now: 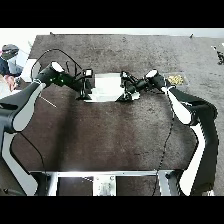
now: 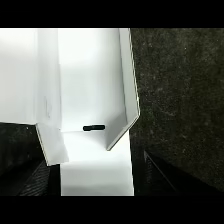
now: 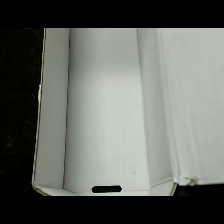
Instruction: Fold the box and place the chain.
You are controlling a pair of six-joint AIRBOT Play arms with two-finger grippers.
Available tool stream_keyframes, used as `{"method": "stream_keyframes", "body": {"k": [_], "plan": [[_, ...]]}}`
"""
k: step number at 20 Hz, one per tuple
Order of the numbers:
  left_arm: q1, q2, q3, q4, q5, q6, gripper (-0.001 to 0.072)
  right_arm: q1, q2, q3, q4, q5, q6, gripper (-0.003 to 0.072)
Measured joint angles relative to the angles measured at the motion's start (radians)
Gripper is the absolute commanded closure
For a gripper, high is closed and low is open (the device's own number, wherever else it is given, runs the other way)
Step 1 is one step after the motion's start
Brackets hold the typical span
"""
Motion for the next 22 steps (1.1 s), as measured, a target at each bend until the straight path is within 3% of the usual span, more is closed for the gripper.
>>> {"method": "stream_keyframes", "body": {"k": [15, 17, 19, 21, 22], "plan": [[-0.034, -0.024, -0.008, -0.008, 0.052, 0.016, 0.0120, 0.000, 0.000, 0.000, 0.000, 0.000, 0.000, 0.0081], [-0.034, -0.024, -0.008, -0.008, 0.063, 0.016, 0.0325, 0.000, 0.000, 0.000, 0.000, 0.000, 0.000, 0.0081], [-0.034, -0.024, -0.008, -0.005, 0.072, 0.017, 0.0324, 0.000, 0.000, 0.000, 0.000, 0.000, 0.000, 0.0081], [-0.038, -0.025, -0.008, -0.004, 0.079, 0.017, 0.0425, 0.000, 0.000, 0.000, 0.000, 0.000, 0.000, 0.0081], [-0.041, -0.025, -0.008, -0.002, 0.079, 0.017, 0.0425, 0.000, 0.000, 0.000, 0.000, 0.000, 0.000, 0.0081]]}}
